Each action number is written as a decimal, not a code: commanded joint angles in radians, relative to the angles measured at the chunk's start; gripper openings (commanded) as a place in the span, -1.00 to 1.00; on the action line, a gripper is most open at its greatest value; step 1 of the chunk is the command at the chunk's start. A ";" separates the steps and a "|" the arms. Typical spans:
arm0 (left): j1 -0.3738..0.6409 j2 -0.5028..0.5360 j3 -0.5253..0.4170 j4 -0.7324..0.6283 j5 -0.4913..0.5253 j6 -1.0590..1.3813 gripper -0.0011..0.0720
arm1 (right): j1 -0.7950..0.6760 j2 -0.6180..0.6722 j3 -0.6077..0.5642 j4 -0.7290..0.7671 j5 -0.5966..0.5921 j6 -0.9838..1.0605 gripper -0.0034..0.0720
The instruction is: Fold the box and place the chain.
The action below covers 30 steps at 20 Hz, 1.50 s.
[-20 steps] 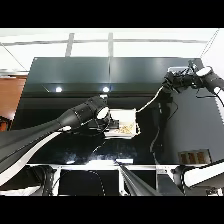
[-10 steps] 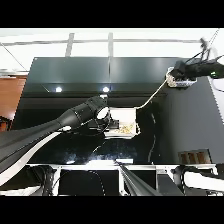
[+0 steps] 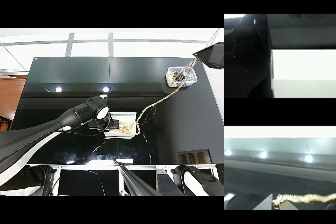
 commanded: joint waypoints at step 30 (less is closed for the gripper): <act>0.000 0.000 0.000 0.000 -0.006 0.000 -0.89 | 0.469 -0.042 -0.435 0.389 -0.088 -0.082 -0.89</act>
